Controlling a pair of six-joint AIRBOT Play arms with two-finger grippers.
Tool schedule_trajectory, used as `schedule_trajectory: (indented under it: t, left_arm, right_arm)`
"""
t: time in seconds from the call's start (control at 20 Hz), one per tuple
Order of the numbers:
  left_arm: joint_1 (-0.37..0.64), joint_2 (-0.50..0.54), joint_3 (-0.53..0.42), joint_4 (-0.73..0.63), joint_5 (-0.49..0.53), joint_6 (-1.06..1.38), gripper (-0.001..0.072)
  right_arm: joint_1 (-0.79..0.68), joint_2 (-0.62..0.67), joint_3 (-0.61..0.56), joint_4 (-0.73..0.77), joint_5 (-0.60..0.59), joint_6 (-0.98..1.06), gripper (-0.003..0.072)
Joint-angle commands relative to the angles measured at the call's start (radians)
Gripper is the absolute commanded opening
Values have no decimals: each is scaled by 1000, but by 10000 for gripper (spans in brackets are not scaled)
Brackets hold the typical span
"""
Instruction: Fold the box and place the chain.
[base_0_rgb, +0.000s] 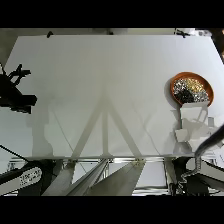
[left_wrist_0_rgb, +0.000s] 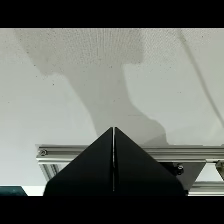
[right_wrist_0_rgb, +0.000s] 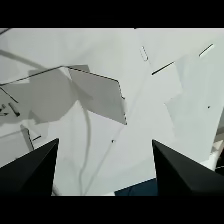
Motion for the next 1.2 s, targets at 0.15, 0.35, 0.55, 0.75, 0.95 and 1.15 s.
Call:
schedule_trajectory:
  t: [0.15, 0.35, 0.55, 0.75, 0.95, 1.15]
  left_arm:
    - [1, 1, 0, 0, 0, 0, 11]
    - [1, 1, 0, 0, 0, 0, 11]
    - [1, 1, 0, 0, 0, 0, 11]
    - [1, 1, 0, 0, 0, 0, 11]
    - [1, 1, 0, 0, 0, 0, 11]
    - [1, 1, 0, 0, 0, 0, 11]
  right_arm:
    - [-231, -90, 19, 196, -20, -237, 587]
    - [-222, -154, 19, 214, -12, -266, 583]
    - [-219, -182, 19, 246, -56, -276, 506]
    - [-219, -182, 19, 286, -42, -296, 283]
    - [-219, -182, 19, 377, 20, -345, 12]
    - [-172, -147, 19, 537, 120, -378, 10]
